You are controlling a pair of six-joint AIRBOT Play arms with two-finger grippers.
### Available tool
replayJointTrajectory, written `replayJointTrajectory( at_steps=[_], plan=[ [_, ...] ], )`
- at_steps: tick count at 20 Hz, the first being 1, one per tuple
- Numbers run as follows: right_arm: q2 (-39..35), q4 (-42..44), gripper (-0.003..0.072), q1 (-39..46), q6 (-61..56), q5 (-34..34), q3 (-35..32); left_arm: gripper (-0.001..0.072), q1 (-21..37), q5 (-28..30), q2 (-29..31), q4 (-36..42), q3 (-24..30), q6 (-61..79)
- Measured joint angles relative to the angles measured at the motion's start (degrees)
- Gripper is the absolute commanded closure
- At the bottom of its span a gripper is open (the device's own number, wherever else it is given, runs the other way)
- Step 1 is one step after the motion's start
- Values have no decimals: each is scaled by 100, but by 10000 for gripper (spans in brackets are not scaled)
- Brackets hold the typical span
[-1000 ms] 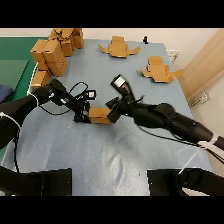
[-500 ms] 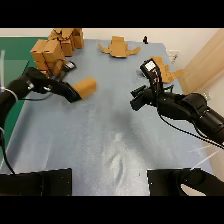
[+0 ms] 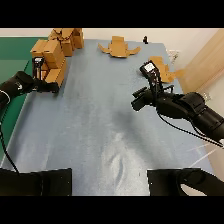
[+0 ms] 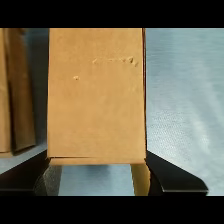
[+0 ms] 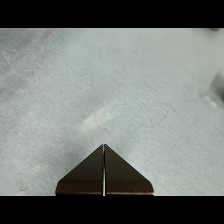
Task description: Fold the box.
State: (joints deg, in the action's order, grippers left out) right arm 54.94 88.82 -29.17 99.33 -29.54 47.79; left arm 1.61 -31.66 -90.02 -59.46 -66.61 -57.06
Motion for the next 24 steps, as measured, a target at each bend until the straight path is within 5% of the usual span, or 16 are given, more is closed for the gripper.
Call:
replayJointTrajectory(
  at_steps=[6,13,14,15,16,19,20,21,24],
  plan=[
    [125,-2,681,0,-173,-9,-2,702,-44,619,-203,-634,0,-675],
    [151,9,681,0,-271,-7,-2,692,-61,686,-354,-782,0,-791],
    [153,15,681,0,-282,-9,-2,570,-74,673,-358,-800,2,-789],
    [151,24,681,0,-284,-9,-2,274,-96,678,-361,-798,0,-780],
    [151,26,681,0,-286,-9,-2,223,-127,675,-369,-796,0,-748],
    [151,44,681,0,-286,-9,-2,220,-210,675,-376,-802,0,-699],
    [153,52,681,0,-289,-9,-2,165,-236,684,-378,-802,0,-695],
    [151,66,681,0,-289,-9,-2,16,-269,717,-378,-802,0,-678],
    [151,94,681,0,-291,-9,-2,15,-308,822,-382,-815,0,-671]
  ],
)
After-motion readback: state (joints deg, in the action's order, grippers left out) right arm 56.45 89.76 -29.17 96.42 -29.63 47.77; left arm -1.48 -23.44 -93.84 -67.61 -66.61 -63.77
